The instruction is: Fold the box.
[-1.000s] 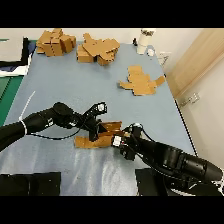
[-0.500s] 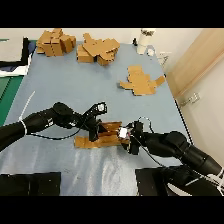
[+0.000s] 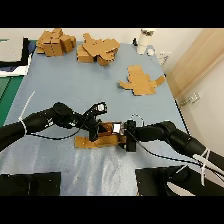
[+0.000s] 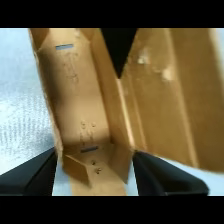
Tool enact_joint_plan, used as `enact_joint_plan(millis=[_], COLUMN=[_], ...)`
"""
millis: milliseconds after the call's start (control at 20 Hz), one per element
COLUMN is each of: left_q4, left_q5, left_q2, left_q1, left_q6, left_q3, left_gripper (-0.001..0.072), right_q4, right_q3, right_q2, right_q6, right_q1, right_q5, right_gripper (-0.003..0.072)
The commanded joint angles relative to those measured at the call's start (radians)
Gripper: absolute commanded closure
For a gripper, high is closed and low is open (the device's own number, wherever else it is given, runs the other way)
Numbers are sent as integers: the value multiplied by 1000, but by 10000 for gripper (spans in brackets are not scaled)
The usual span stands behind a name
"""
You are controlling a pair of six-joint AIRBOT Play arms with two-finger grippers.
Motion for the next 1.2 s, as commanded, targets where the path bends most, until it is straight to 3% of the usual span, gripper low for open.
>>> enact_joint_plan(millis=[0,300,1150], left_q4=[0,0,0], left_q5=[0,0,0], left_q2=[-1,-1,-1], left_q1=[0,0,0], left_q6=[0,0,0], left_q3=[0,0,0], left_gripper=[699,699,699], right_q4=[54,146,140], right_q3=[10,17,26], right_q2=[-55,-97,-113], right_q6=[-84,-172,-151], right_q1=[-5,-64,-68], right_q5=[-17,-19,-50], right_gripper=[-27,-27,-22])
